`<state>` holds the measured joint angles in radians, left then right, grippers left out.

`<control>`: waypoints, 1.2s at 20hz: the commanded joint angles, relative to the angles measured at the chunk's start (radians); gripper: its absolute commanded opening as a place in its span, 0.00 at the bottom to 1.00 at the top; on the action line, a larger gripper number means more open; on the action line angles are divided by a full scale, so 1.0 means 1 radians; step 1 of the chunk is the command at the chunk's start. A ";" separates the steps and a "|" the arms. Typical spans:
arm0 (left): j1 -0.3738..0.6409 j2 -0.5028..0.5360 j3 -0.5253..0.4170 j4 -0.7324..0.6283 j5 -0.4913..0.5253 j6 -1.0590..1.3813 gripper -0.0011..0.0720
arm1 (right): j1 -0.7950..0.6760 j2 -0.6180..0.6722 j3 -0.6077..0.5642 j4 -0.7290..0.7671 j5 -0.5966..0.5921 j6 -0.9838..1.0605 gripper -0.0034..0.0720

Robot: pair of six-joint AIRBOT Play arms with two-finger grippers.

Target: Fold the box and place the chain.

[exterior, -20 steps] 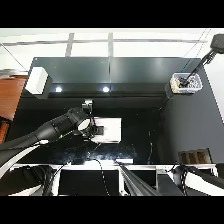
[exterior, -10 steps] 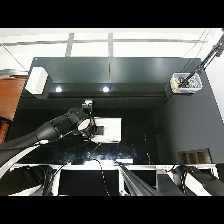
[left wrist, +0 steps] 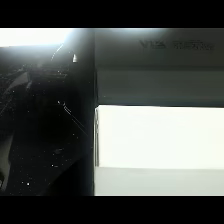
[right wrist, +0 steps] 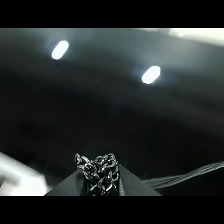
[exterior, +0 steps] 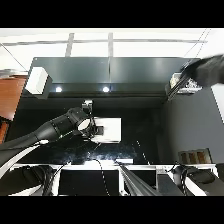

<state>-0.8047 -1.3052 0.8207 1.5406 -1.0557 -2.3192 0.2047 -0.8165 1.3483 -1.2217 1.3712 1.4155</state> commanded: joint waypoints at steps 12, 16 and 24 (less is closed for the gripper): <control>0.000 -0.001 -0.001 0.000 0.000 0.000 0.05 | 0.392 0.000 -0.452 0.352 -0.243 -0.032 0.07; 0.000 -0.001 -0.001 0.000 0.000 0.000 0.05 | 0.452 -0.066 -0.454 0.380 -0.350 -0.032 0.07; 0.000 -0.001 -0.001 -0.001 -0.001 0.000 0.05 | 0.479 -0.159 -0.454 0.417 -0.452 -0.062 0.07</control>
<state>-0.8047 -1.3052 0.8207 1.5402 -1.0565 -2.3199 0.6773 -0.9527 0.8959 -0.8158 0.9474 1.3640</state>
